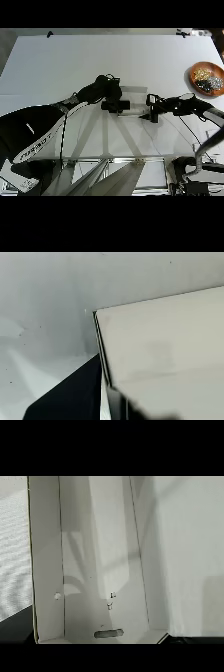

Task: Fold the box and place the chain.

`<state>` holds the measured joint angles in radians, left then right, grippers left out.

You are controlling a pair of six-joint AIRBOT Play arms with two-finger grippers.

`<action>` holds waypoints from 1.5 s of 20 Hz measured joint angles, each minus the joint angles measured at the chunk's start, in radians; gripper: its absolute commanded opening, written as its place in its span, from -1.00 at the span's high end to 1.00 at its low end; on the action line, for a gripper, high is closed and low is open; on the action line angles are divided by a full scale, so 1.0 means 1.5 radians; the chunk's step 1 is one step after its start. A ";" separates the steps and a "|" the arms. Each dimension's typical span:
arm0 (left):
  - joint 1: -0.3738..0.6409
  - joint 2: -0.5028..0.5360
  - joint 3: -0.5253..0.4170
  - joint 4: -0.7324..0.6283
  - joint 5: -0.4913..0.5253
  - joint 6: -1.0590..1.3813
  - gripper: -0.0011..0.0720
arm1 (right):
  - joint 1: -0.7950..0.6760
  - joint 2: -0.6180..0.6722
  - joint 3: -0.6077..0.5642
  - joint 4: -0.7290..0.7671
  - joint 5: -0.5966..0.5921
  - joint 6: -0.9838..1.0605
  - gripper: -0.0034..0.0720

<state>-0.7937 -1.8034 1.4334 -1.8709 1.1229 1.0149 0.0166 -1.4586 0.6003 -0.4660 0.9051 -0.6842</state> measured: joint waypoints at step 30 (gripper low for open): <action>0.047 0.025 0.152 -0.040 0.181 0.111 0.73 | 0.000 0.000 0.000 -0.001 0.002 -0.002 -0.25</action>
<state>-0.7238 -1.7657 1.6619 -1.9316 1.3945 1.1812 0.0166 -1.4586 0.6003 -0.4667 0.9081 -0.6865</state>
